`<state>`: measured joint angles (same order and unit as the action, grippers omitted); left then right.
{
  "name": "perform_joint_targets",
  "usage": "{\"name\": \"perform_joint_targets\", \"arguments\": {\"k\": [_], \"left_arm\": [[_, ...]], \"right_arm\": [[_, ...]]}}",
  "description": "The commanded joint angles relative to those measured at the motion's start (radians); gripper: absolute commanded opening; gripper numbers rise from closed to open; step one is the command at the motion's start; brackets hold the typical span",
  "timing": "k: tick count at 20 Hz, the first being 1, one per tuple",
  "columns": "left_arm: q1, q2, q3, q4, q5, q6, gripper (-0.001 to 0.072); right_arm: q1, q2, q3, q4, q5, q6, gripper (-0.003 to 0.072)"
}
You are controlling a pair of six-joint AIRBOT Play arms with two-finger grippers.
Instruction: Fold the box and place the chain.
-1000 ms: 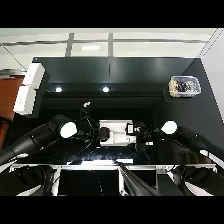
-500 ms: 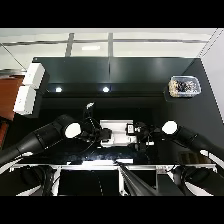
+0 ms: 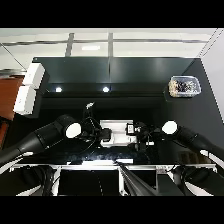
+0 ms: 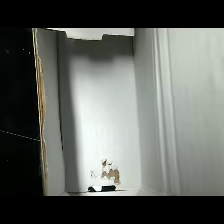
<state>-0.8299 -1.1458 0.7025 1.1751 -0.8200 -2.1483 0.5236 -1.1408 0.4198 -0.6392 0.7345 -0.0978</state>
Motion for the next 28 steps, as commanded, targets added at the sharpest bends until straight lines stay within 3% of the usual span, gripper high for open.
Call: {"name": "perform_joint_targets", "arguments": {"k": [1, 8, 10, 11, 15, 20, 24, 27, 28], "left_arm": [[0.001, 0.0, 0.001, 0.003, 0.002, -0.004, 0.0576], [0.001, -0.01, 0.001, 0.022, 0.004, -0.003, 0.0574], [0.001, -0.01, 0.002, 0.029, 0.002, -0.005, 0.0532], [0.0, -0.011, 0.006, 0.05, -0.006, -0.026, 0.0497], [-0.002, -0.035, 0.054, 0.176, -0.099, -0.109, 0.0497], [-0.053, -0.126, 0.142, 0.182, -0.157, -0.113, 0.0476], [-0.08, -0.157, 0.174, 0.203, -0.185, -0.149, 0.0344], [-0.089, -0.168, 0.182, 0.216, -0.211, -0.181, 0.0327], [-0.092, -0.168, 0.186, 0.232, -0.214, -0.204, 0.0274]], "right_arm": [[0.0, 0.0, 0.0, -0.004, 0.0, -0.003, 0.0352], [0.0, -0.001, 0.0, -0.004, -0.003, -0.003, 0.0352], [0.0, 0.0, 0.0, -0.004, -0.003, -0.003, 0.0352], [0.0, 0.0, 0.0, -0.004, -0.003, -0.003, 0.0352], [0.0, -0.001, 0.0, -0.004, -0.003, -0.003, 0.0352], [0.0, 0.0, 0.0, -0.004, -0.003, -0.003, 0.0352], [0.0, 0.0, 0.0, -0.004, -0.003, -0.003, 0.0352], [0.0, -0.001, 0.0, -0.004, -0.003, -0.003, 0.0352], [0.0, 0.0, 0.0, -0.004, -0.003, -0.003, 0.0352]]}}
